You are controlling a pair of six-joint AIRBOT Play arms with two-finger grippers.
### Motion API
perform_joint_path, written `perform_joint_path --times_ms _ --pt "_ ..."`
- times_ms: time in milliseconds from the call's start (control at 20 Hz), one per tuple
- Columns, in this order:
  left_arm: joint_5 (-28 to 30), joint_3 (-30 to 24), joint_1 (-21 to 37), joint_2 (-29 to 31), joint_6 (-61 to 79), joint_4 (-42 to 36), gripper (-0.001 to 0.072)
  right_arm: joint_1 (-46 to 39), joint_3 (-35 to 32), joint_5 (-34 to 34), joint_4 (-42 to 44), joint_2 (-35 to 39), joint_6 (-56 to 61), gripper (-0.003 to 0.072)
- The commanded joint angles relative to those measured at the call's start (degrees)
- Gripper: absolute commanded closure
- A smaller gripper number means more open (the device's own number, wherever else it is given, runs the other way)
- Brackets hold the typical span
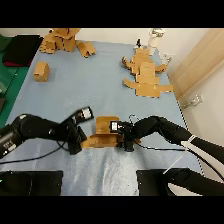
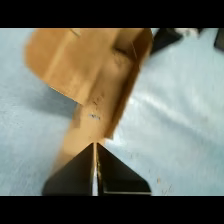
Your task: Fold the box.
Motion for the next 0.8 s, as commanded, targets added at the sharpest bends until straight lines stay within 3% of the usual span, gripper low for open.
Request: perform_joint_path --times_ms 0,250,750 --pt "0.46 -2.73 -6.19 1.22 7.23 6.54 0.0015 0.0 0.04 0.0 0.0 0.02 0.0 0.0178" --pt "7.26 -2.93 -8.59 -4.39 8.09 6.47 0.0012 0.0 0.04 0.0 0.0 0.0 0.0 0.0177" --pt "14.14 -2.95 -8.52 -11.04 7.61 6.49 0.0013 0.0 0.04 0.0 0.0 0.02 0.0 0.0177"
